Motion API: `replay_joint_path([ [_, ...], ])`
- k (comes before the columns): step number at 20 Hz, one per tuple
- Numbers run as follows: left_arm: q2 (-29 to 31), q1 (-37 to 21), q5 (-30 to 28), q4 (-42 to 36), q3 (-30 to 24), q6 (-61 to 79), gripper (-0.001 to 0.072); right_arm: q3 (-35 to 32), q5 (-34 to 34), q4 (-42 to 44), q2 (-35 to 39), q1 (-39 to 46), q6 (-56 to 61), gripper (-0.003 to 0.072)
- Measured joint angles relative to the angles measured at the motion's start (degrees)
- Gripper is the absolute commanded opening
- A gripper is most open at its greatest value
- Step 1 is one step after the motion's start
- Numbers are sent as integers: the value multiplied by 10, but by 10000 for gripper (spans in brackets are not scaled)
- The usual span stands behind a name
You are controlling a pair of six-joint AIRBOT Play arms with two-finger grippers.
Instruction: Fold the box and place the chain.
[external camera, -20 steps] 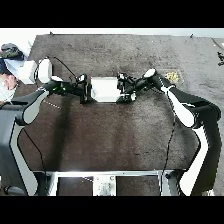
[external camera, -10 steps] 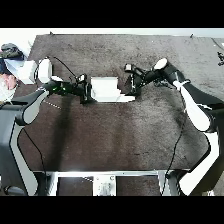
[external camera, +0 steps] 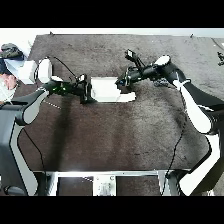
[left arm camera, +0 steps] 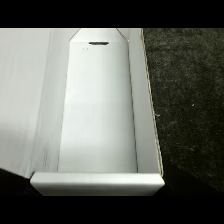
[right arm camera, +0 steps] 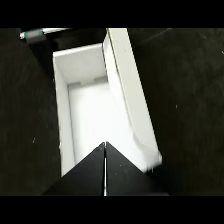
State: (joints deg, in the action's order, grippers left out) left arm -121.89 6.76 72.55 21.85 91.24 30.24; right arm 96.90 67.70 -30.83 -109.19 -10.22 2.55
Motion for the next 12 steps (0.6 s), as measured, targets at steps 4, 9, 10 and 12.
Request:
replay_joint_path([
  [4, 0, 0, 0, 0, 0, 2, 553, 0, -63, 10, -19, -14, 0, 10],
  [9, 0, 0, 0, 0, 0, 1, 553, 0, -128, -8, -51, -19, -1, 10],
  [10, 0, 0, 0, 0, 0, -2, 552, 0, -133, -11, -57, -19, -1, 11],
  [12, 0, 0, 0, 0, 0, -2, 553, 0, -141, -14, -67, -19, -1, 10],
])
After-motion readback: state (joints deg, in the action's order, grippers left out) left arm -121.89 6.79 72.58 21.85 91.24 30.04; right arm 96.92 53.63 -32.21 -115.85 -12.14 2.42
